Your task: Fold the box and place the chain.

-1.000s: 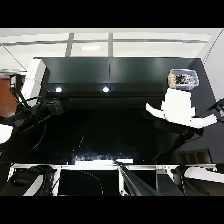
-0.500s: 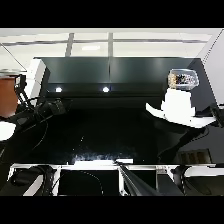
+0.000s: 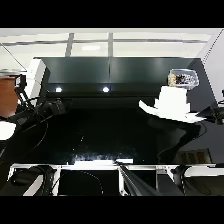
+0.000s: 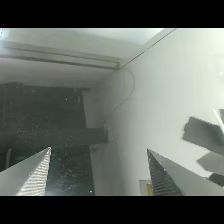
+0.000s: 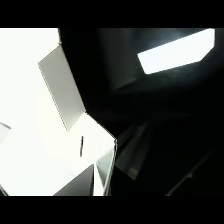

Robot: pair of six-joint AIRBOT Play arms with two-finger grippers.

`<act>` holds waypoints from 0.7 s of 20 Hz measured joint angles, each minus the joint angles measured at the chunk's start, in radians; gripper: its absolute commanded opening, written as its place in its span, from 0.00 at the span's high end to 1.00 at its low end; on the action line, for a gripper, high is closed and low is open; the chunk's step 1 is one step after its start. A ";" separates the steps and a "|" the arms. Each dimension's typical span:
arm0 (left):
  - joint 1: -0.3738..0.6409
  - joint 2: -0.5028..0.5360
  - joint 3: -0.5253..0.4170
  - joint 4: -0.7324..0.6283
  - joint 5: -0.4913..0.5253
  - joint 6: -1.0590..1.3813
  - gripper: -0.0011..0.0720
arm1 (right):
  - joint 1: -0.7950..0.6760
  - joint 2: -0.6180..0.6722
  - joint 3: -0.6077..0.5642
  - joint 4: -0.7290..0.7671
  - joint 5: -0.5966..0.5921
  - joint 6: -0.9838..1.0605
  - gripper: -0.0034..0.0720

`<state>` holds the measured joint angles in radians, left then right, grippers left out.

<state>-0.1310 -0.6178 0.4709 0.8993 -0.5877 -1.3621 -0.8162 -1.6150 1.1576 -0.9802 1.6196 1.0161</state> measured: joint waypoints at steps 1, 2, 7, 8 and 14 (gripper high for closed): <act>0.000 0.000 0.000 0.000 0.000 0.000 0.01 | 0.005 0.011 -0.005 0.024 0.008 -0.015 0.80; 0.000 0.000 0.000 0.000 0.000 0.000 0.01 | 0.011 0.023 -0.014 0.050 0.011 -0.030 0.88; 0.000 0.000 0.000 0.000 -0.007 0.000 0.01 | 0.081 0.130 -0.107 0.121 -0.023 -0.103 0.89; 0.000 0.000 0.000 0.000 -0.013 0.000 0.01 | 0.106 0.158 -0.129 0.125 -0.037 -0.110 0.89; -0.025 -0.008 0.000 0.001 -0.084 0.056 0.01 | 0.316 0.365 -0.259 0.151 -0.125 -0.133 0.89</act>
